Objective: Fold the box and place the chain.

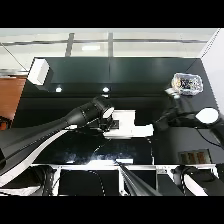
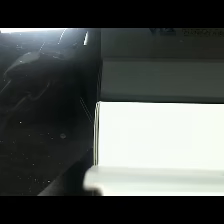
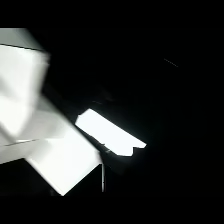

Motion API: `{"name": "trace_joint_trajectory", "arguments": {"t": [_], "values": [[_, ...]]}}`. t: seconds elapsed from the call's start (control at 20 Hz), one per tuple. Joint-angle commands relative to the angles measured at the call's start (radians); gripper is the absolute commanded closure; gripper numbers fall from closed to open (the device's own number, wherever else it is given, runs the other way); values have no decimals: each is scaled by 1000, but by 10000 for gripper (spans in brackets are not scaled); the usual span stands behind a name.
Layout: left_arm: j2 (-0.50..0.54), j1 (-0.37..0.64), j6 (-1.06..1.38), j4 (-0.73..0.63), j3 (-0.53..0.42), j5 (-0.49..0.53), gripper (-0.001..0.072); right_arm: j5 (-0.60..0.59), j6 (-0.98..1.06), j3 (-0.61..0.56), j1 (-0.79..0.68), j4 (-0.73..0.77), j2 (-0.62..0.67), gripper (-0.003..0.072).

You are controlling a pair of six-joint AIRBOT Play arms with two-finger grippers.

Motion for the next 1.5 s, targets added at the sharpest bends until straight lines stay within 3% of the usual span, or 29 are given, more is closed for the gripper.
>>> {"name": "trace_joint_trajectory", "arguments": {"t": [0.0, 0.15, 0.4, 0.55, 0.85, 0.95, 1.0, 1.2, 1.45], "values": [[0, 1, 1, 1, 1, -2, 679, 37, 381, -111, -257, 35, 35, 672], [0, 1, 1, 1, 1, -1, 679, 31, 322, -216, -274, 205, 10, 672], [0, 1, 1, 1, 1, -1, 679, 125, 87, -212, -167, 455, -201, 672], [0, 1, 1, 1, 1, -2, 679, 141, 61, -172, -72, 460, -290, 671], [0, 1, 2, -4, 1, -2, 679, 171, 34, -58, -14, 465, -293, 665], [0, 1, 1, -4, 1, -2, 679, 215, 35, -29, -14, 466, -293, 209], [0, 1, 1, -4, 1, -2, 679, 231, 35, -21, -13, 470, -293, 104], [0, 1, 1, -4, 1, -2, 679, 230, 60, -3, 45, 469, -293, 107], [0, 1, 1, -4, 1, -2, 679, 66, 224, 60, 220, 374, -293, 138]]}}
